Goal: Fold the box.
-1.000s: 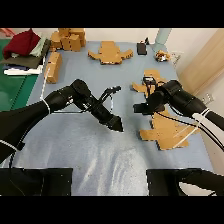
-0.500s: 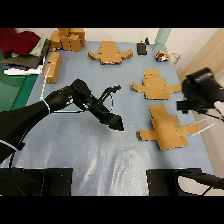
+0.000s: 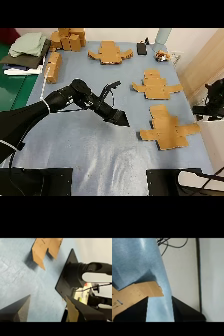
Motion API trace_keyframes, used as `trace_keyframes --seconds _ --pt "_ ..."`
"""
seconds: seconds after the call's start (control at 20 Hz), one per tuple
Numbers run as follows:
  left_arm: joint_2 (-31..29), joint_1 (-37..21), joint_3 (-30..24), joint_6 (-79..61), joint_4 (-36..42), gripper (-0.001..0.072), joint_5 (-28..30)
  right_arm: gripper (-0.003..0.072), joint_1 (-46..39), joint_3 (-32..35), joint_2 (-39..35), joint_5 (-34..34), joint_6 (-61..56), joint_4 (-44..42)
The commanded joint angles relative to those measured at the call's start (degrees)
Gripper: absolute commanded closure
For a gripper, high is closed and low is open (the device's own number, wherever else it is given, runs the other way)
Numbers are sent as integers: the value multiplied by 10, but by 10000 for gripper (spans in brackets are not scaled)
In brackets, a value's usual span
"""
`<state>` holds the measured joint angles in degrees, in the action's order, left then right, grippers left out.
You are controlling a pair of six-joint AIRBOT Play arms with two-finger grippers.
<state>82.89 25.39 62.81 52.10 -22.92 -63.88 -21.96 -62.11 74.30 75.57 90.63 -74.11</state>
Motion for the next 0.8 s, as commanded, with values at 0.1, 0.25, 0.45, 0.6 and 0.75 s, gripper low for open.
trace_keyframes --seconds 0.1,0.25,0.45,0.6,0.75 --pt "0 0 0 0 32 15 0 238 -75 -1 50 -26 125 -108" --pt "0 0 0 0 32 15 0 239 -85 -1 77 -22 150 -121" --pt "0 0 0 0 36 15 0 345 -85 0 84 5 202 -202" --pt "0 0 0 0 52 15 0 528 -83 0 84 59 221 -344" --pt "0 -1 0 0 80 15 17 682 -67 2 82 122 233 -471"
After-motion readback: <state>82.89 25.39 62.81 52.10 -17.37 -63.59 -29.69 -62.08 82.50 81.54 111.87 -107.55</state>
